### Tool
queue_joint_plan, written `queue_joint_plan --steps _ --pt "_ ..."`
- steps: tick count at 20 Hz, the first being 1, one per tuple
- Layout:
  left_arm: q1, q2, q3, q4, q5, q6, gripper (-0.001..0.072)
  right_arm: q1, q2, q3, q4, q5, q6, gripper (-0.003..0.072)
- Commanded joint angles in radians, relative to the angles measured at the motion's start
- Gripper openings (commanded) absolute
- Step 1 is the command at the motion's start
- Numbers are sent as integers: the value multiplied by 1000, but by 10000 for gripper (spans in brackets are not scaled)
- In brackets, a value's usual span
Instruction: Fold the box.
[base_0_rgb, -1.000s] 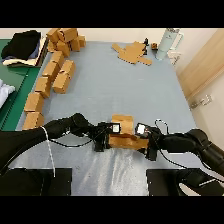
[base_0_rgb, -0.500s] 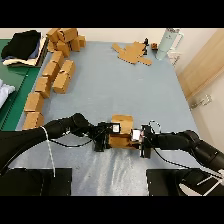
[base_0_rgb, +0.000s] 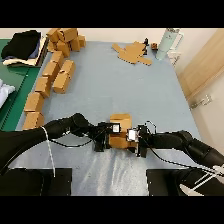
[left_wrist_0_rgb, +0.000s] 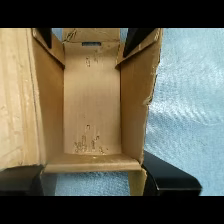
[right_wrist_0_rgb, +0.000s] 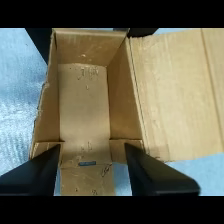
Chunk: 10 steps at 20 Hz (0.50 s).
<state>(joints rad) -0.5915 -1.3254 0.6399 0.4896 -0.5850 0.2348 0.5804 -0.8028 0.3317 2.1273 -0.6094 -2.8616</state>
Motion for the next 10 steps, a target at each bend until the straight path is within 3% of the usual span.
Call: queue_joint_plan --steps 1,2,4,5,7,10 --pt "0 0 1 0 0 0 313 1 8 7 -16 -16 40 522" --pt "0 0 1 0 0 0 313 1 27 22 -48 -58 120 352" --pt "0 0 1 0 0 0 313 1 84 72 -233 -171 462 90" --pt "0 0 1 0 0 0 313 1 119 106 -368 -243 723 5" --pt "0 0 1 0 0 0 312 -7 186 161 -616 -385 1179 4" --pt "0 0 1 0 0 0 313 -95 241 183 -953 -642 1654 2"
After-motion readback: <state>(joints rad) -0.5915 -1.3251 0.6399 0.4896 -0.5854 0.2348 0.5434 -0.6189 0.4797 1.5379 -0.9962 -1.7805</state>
